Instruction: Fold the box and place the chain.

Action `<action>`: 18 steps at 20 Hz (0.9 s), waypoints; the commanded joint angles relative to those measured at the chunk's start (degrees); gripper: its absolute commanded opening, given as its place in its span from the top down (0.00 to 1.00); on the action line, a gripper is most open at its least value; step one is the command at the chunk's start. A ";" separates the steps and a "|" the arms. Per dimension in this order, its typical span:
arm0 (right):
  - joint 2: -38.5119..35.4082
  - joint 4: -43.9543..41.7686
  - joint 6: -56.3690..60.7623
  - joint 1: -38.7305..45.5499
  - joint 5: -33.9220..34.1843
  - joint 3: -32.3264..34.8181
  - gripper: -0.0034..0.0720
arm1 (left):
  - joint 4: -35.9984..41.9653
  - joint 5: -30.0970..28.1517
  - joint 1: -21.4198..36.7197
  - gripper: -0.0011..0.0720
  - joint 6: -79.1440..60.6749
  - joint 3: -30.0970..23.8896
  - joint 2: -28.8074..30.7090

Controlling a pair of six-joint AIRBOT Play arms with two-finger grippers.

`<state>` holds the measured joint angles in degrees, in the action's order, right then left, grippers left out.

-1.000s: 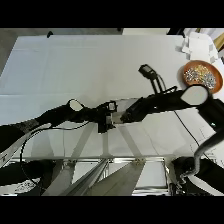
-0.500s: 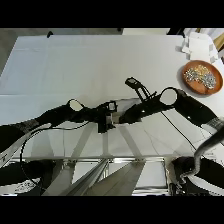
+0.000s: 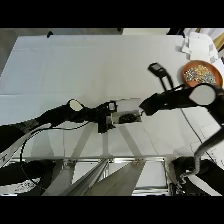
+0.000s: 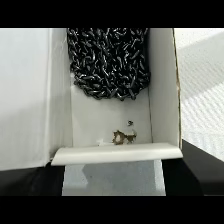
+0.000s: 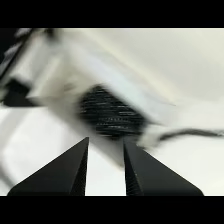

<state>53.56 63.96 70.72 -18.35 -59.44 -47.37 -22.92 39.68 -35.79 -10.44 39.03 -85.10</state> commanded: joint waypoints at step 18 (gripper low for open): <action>25.66 18.27 8.85 9.94 13.90 -0.37 0.29 | -0.02 -0.04 -0.02 0.64 -0.02 -0.02 0.04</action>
<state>76.86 79.61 77.82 -7.01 -47.00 -47.72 -22.94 39.68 -35.79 -10.44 39.03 -85.10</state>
